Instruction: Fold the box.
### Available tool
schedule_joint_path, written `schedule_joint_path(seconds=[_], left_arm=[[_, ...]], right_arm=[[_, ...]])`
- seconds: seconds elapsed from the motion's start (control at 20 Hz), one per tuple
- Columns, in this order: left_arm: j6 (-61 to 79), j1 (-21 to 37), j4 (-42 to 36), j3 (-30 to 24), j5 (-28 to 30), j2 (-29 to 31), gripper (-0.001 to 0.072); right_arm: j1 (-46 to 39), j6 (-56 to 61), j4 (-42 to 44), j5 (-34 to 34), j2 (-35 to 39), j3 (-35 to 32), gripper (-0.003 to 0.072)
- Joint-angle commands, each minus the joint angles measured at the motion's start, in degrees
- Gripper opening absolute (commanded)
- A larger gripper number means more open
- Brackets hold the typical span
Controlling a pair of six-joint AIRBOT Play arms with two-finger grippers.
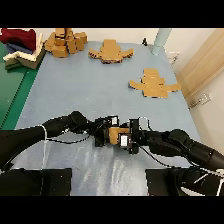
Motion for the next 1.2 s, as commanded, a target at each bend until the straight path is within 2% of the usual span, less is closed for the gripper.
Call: schedule_joint_path(seconds=[0.0,0.15,0.6,0.85,1.15], left_arm=[[0.0,0.0,0.0,0.0,0.0,0.0,0.0474],[0.0,0.0,0.0,0.0,0.0,0.0,0.0474],[0.0,0.0,0.0,0.0,0.0,0.0,0.0474],[0.0,0.0,0.0,0.0,0.0,0.0,0.0474],[0.0,0.0,0.0,0.0,0.0,0.0,0.0474]], right_arm=[[0.7,-1.8,-1.1,3.2,-2.2,0.0,0.0604],[3.9,0.9,-5.0,3.2,-1.9,0.0,0.0585],[10.6,28.7,-33.4,2.4,-1.5,-0.2,0.0585],[13.4,37.8,-41.6,0.4,-1.6,-1.9,0.0584],[13.3,40.1,-47.4,0.3,-1.6,-2.2,0.0584]])
